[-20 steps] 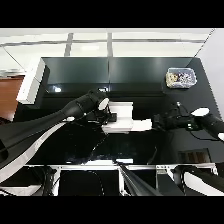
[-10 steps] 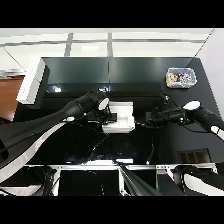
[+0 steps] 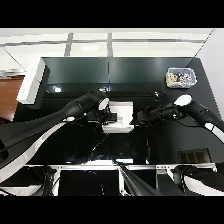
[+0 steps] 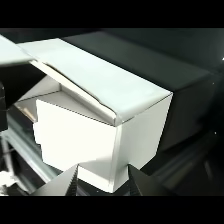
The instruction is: Fold the box and place the chain.
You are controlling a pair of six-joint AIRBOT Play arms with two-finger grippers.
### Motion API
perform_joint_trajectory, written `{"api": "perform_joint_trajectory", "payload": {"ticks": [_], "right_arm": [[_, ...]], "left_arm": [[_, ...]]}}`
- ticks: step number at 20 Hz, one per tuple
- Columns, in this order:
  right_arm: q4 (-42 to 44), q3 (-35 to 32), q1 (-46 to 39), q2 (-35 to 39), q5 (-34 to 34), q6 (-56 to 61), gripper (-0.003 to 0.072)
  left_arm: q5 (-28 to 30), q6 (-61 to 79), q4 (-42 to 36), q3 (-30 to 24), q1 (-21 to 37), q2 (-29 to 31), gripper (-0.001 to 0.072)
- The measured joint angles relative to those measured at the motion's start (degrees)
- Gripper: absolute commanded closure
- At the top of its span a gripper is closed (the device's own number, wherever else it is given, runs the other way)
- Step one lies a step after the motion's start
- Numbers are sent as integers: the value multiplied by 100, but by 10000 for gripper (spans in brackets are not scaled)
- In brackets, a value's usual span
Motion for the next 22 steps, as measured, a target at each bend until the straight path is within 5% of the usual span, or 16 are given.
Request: {"api": "perform_joint_trajectory", "payload": {"ticks": [22], "right_arm": [[-3506,1220,1967,-133,-745,4172,379]], "left_arm": [[-2,2,-4,0,0,0,684]]}}
